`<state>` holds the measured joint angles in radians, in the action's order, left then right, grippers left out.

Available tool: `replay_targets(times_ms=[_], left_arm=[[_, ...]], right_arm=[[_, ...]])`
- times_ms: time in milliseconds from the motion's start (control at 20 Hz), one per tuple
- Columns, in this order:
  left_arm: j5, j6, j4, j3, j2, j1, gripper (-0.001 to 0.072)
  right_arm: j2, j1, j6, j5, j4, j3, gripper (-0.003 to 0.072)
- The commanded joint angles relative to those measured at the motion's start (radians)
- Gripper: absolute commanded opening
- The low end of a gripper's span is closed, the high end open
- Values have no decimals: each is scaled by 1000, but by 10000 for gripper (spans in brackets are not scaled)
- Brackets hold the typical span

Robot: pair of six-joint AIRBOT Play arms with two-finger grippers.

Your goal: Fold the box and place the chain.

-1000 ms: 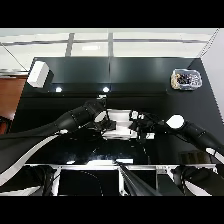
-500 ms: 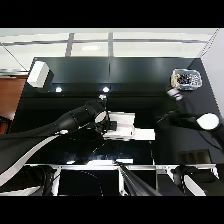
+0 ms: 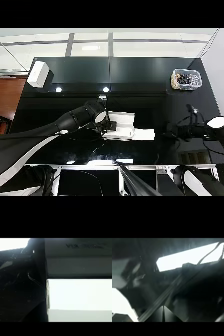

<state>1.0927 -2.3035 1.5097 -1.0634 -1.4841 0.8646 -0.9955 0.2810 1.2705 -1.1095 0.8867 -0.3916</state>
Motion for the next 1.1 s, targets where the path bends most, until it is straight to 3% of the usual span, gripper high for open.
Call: replay_targets(times_ms=[0, 250, 600, 650, 700, 750, 1050], left_arm=[[5, 0, 0, 0, -1, 0, 22], [1, -1, 1, 0, -1, 0, 22], [-11, -1, 0, 0, -1, 0, 22], [-10, -1, 0, 0, -1, 0, 22], [-10, 0, 0, 0, -1, 0, 22], [-8, 0, 0, 0, -1, 0, 22], [-7, 0, 0, 0, -1, 0, 21]], right_arm=[[-160, -16, -122, -112, -164, 10, 4], [-237, -119, -284, -101, -333, 2, 5], [-237, -297, -303, -75, -367, -79, 9], [-237, -312, -302, -79, -367, -97, 57], [-237, -317, -303, -80, -364, -114, 448], [-237, -317, -306, -84, -362, -128, 709], [-236, -370, -307, -99, -451, -145, 710]])
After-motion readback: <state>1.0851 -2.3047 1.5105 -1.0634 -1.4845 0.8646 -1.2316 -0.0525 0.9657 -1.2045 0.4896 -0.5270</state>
